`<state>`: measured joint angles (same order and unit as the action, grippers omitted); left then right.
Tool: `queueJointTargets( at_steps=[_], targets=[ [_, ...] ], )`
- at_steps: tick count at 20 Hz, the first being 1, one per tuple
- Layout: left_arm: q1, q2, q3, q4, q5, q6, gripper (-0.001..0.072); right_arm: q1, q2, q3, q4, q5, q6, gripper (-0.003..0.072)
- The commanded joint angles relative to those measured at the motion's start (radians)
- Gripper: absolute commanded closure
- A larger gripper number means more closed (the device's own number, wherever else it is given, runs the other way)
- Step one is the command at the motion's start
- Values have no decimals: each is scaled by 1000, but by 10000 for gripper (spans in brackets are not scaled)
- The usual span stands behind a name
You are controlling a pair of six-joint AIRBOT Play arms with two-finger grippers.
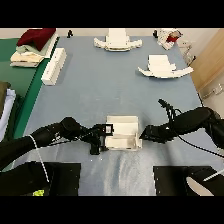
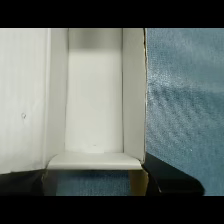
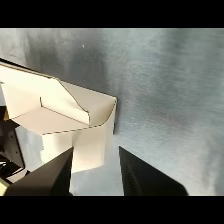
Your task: Fold the box.
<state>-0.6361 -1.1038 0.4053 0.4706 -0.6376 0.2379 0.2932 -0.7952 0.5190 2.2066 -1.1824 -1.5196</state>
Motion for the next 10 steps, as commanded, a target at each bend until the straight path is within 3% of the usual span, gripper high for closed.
queueJointTargets(
  at_steps=[1,6,10],
  targets=[
    [0,0,0,0,0,0,263,56,-5,3,3,27,-7,243],
    [0,0,0,0,0,0,263,253,-92,3,-69,194,97,269],
    [0,0,0,0,0,0,264,382,-157,87,-277,206,314,285]
  ],
)
